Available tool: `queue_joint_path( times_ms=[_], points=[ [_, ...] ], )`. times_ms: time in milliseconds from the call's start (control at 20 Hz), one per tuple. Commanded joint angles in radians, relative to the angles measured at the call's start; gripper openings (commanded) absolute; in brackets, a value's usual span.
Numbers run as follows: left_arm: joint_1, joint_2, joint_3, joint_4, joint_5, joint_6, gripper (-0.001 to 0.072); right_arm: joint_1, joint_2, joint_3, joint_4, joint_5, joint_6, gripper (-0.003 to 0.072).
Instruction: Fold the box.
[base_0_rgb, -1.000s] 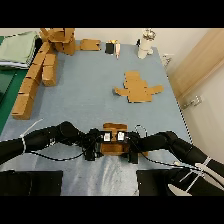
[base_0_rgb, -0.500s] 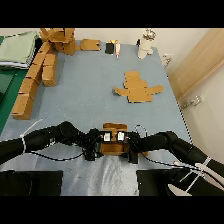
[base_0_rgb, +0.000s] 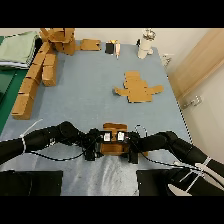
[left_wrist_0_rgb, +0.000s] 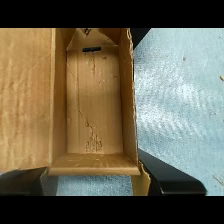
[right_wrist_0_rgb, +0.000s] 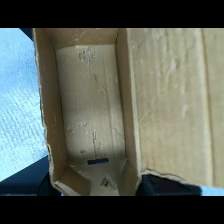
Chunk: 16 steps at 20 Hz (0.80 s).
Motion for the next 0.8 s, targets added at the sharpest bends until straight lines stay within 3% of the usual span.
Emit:
queue_joint_path(
  times_ms=[0, 250, 300, 350, 750],
  points=[
    [0.000, -0.001, 0.000, 0.000, 0.000, 0.000, 0.0599, 0.000, 0.000, 0.000, -0.011, 0.000, 0.000, 0.0517],
    [0.000, -0.001, 0.000, 0.000, 0.000, 0.000, 0.0599, 0.001, 0.002, 0.001, -0.007, -0.081, 0.000, 0.0530],
    [0.000, -0.001, 0.000, 0.000, 0.000, 0.000, 0.0599, 0.000, 0.002, 0.002, -0.019, -0.080, 0.000, 0.0671],
    [0.000, -0.001, 0.000, 0.000, 0.000, 0.000, 0.0599, 0.000, 0.002, 0.003, -0.021, -0.091, 0.001, 0.0716],
    [0.000, -0.001, 0.000, 0.000, 0.000, 0.000, 0.0599, -0.001, 0.031, 0.034, -0.135, -0.154, 0.104, 0.0715]
  ],
)
